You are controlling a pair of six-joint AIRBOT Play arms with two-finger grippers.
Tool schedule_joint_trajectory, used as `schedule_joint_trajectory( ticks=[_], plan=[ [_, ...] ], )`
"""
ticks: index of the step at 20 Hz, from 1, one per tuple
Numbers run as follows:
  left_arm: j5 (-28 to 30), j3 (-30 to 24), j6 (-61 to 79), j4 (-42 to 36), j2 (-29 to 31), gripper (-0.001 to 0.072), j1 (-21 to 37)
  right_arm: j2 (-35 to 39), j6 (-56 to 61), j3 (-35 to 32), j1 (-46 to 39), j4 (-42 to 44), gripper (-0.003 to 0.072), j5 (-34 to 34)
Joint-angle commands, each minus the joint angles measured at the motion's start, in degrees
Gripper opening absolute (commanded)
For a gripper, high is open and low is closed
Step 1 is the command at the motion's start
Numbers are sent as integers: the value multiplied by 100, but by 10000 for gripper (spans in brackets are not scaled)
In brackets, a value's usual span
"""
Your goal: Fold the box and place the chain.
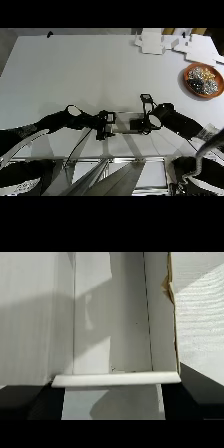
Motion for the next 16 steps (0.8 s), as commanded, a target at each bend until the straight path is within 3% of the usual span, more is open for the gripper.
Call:
schedule_joint_trajectory(
  ticks=[1,6,7,8,9,13,16],
  plan=[
    [-11,0,15,20,2,207,2,-9,-4,4,7,-68,28,-52],
    [-9,0,15,20,2,207,2,-4,-33,4,7,-70,20,-52],
    [-9,0,15,20,2,207,2,-4,-33,7,7,-70,84,-59],
    [-9,0,15,20,2,207,2,-4,-33,4,7,-70,221,-57],
    [-9,0,15,20,2,207,2,0,-33,7,7,-72,244,-57],
    [-9,0,15,20,2,207,2,234,-74,11,7,-238,244,-55],
    [-9,0,15,20,2,207,2,726,-850,68,7,-286,245,249]
  ],
)
